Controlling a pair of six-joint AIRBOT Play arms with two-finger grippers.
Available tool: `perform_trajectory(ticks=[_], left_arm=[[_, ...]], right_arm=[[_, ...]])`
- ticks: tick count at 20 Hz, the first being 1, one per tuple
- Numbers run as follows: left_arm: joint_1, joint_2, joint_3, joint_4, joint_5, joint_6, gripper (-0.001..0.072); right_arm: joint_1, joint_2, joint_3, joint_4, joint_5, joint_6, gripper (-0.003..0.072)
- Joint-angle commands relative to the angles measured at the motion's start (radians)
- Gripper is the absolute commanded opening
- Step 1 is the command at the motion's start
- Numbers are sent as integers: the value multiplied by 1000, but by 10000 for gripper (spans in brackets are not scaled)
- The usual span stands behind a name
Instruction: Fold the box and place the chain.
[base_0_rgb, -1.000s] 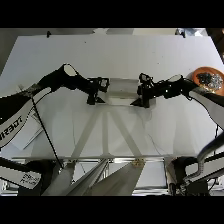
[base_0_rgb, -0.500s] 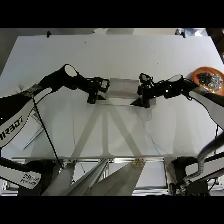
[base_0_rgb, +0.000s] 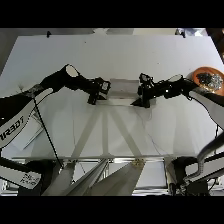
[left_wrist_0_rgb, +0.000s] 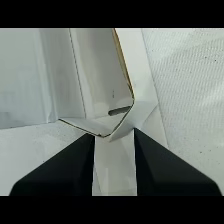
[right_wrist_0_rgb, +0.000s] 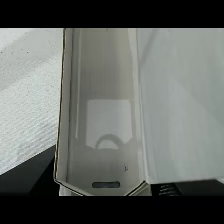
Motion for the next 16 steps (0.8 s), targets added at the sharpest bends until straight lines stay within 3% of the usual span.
perform_trajectory(ticks=[1, 7, 9, 15, 16], left_arm=[[-1, 0, 0, -5, 1, 3, 256], [-1, 0, 0, -5, 27, 3, 260], [-1, 0, 0, -5, 51, 4, 299], [-1, 0, 0, -74, 49, 60, 273], [-2, 0, 0, -93, 38, 76, 213]], right_arm=[[0, 0, 1, 2, 0, 1, 411], [0, 0, 1, 2, 0, 1, 411], [0, 0, 1, 2, 0, 1, 411], [0, 0, 1, 2, 0, 1, 411], [0, 0, 1, 2, 0, 1, 411]])
